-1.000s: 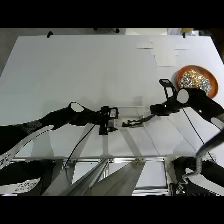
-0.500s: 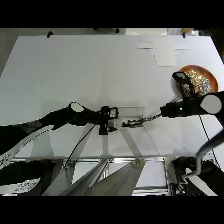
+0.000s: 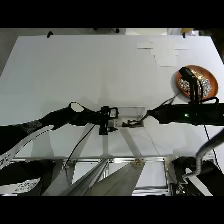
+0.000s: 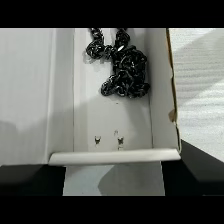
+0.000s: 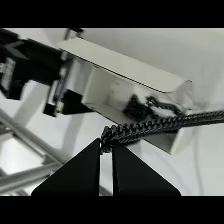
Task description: Fold the box and place the chain.
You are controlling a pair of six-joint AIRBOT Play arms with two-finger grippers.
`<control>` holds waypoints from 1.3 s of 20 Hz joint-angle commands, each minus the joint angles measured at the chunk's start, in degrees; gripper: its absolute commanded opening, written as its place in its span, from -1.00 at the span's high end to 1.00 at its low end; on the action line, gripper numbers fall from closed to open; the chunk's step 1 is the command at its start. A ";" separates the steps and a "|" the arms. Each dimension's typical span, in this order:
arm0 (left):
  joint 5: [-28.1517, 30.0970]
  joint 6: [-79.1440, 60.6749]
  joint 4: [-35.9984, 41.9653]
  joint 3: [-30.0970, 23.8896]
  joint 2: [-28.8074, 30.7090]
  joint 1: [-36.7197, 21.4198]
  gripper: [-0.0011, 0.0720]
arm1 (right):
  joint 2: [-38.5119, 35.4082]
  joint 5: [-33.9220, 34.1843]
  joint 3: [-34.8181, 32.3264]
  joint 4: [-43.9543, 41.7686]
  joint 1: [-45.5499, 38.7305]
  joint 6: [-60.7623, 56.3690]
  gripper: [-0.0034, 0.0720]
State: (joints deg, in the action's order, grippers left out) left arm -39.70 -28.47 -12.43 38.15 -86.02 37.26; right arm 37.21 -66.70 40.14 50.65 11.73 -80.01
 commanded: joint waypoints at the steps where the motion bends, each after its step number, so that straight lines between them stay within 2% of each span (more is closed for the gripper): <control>1: 0.00 0.00 -0.02 0.04 0.02 -0.02 0.40 | -0.39 1.70 0.07 -5.99 0.00 2.69 0.86; 4: 0.02 0.00 -0.02 0.04 0.02 -0.02 0.40 | 0.09 1.86 0.04 -6.03 0.66 3.65 0.86; 7: 0.02 0.00 -0.02 0.04 0.02 -0.02 0.40 | 2.14 3.78 0.02 -4.59 5.90 4.59 0.86; 12: 0.02 0.00 -0.02 0.04 0.02 -0.02 0.40 | 9.20 5.86 0.02 3.61 15.10 4.42 0.86; 16: 0.02 0.00 -0.02 0.04 0.02 -0.02 0.40 | 14.84 7.67 0.02 5.09 18.91 4.46 0.85; 18: 0.02 0.00 -0.02 0.04 0.02 -0.02 0.40 | 16.28 9.11 0.02 5.09 19.80 4.48 0.55; 19: 0.02 0.00 -0.02 0.04 0.02 -0.02 0.40 | 16.37 9.64 0.04 5.07 19.80 4.48 0.37; 20: 0.02 0.00 -0.02 0.04 0.02 -0.02 0.40 | 16.24 10.40 0.09 5.09 19.71 4.50 0.31; 23: 0.02 0.00 -0.02 0.04 0.02 -0.02 0.40 | 16.00 7.04 3.37 5.90 15.98 5.09 0.33; 26: 0.02 0.00 -0.02 0.04 0.02 -0.02 0.40 | 15.87 1.14 9.40 13.00 8.57 5.09 0.34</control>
